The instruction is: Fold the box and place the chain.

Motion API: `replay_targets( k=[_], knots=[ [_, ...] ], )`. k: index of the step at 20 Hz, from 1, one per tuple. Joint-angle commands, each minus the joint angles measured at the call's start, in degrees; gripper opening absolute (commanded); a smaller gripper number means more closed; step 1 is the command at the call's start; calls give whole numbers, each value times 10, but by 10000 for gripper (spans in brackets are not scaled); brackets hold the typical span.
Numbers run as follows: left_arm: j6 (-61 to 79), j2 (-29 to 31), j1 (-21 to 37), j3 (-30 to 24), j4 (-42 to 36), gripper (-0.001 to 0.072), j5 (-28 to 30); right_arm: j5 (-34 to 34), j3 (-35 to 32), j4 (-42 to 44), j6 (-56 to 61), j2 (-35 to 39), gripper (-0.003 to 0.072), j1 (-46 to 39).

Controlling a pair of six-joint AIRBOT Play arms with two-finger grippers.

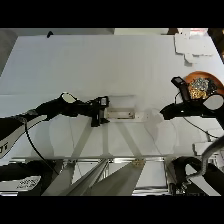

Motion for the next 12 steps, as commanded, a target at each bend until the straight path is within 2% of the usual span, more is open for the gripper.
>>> replay_targets(
  k=[1, 6, 10, 12],
  knots=[
    [0, 0, 0, 0, 0, 284, 0, 0, -29, 92, -10, -44, 2, -7],
    [0, 0, 0, 0, 0, 284, 0, -17, -30, 114, -21, -104, 1, -7],
    [0, 0, 0, 0, 0, 284, 0, -17, -30, 207, -88, -155, 1, -5],
    [0, 0, 0, 0, 0, 284, 0, -16, -30, 219, -92, -173, 1, 7]
  ],
)
